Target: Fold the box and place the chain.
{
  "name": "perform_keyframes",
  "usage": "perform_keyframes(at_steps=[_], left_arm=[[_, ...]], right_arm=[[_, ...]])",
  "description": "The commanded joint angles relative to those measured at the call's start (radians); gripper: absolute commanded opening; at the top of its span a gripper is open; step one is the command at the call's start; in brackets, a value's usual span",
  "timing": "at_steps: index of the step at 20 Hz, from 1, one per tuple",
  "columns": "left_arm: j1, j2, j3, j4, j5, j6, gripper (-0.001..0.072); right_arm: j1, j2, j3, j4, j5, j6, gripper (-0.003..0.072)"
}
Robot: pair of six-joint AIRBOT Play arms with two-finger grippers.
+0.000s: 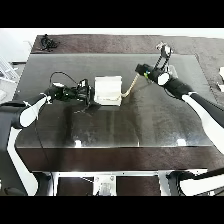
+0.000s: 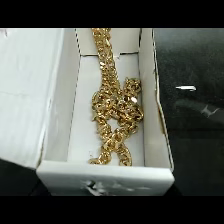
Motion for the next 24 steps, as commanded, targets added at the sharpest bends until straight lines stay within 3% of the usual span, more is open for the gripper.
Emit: perform_keyframes(at_steps=[1, 5, 9, 18, 21, 24], left_arm=[[0.001, 0.0, 0.0, 0.0, 0.0, 0.0, 0.0462], [0.001, 0.0, 0.0, 0.0, 0.0, 0.0, 0.0462], [0.001, 0.0, 0.0, 0.0, 0.002, 0.0, 0.0462], [0.001, 0.0, 0.0, 0.0, 0.003, 0.0, 0.0462], [0.001, 0.0, 0.0, 0.0, 0.003, 0.0, 0.0462], [0.001, 0.0, 0.0, 0.0, 0.003, 0.0, 0.0462]], right_arm=[[0.068, 0.182, -0.001, -0.063, 0.033, -0.027, 0.0006], [0.157, 0.37, -0.001, -0.16, 0.083, -0.028, 0.0006], [0.236, 0.463, -0.001, -0.219, 0.109, -0.028, 0.0007], [0.364, 0.504, -0.002, -0.235, 0.114, -0.042, 0.0007], [0.374, 0.497, -0.004, -0.234, 0.187, -0.038, 0.0008], [0.383, 0.482, -0.052, -0.214, 0.189, -0.007, 0.0008]])
